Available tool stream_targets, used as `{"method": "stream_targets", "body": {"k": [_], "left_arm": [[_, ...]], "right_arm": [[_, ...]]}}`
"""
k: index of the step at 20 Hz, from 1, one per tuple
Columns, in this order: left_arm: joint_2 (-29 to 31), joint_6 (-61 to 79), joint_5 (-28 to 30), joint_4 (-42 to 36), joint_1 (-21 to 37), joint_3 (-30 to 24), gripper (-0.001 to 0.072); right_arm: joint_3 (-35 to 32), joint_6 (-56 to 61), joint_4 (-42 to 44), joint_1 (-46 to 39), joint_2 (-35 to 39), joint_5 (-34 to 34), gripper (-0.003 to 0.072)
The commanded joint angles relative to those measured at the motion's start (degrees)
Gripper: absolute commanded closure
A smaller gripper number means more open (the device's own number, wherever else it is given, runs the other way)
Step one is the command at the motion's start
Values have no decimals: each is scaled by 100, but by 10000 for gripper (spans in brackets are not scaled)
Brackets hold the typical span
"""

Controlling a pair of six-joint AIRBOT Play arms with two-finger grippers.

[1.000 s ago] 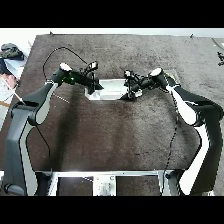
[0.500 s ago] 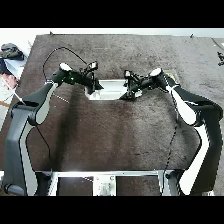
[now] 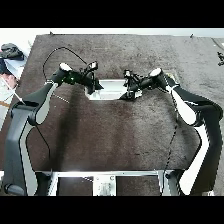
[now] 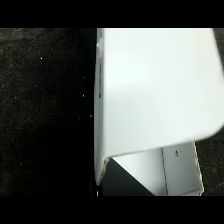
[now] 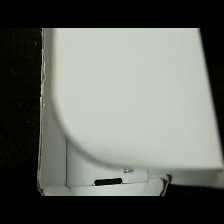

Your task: Fold the box and place the chain.

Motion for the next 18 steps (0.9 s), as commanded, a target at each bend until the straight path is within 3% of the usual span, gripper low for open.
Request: {"method": "stream_targets", "body": {"k": [1,3,4,7,9,18], "left_arm": [[-2,0,-2,2,2,-2,698],[-2,0,-2,2,0,-2,698],[-2,0,-2,2,2,-2,698],[-2,0,-2,2,2,-2,698],[-2,0,-2,2,0,-2,698],[-2,0,-2,0,2,-2,698]], "right_arm": [[4,28,-9,0,-55,-4,81],[7,-9,-9,0,-109,-7,94],[7,-105,-7,0,-109,-11,163],[7,-127,-31,0,-109,-31,165],[7,-127,-52,-2,-109,-31,279],[4,-125,-48,-4,-109,-28,278]]}}
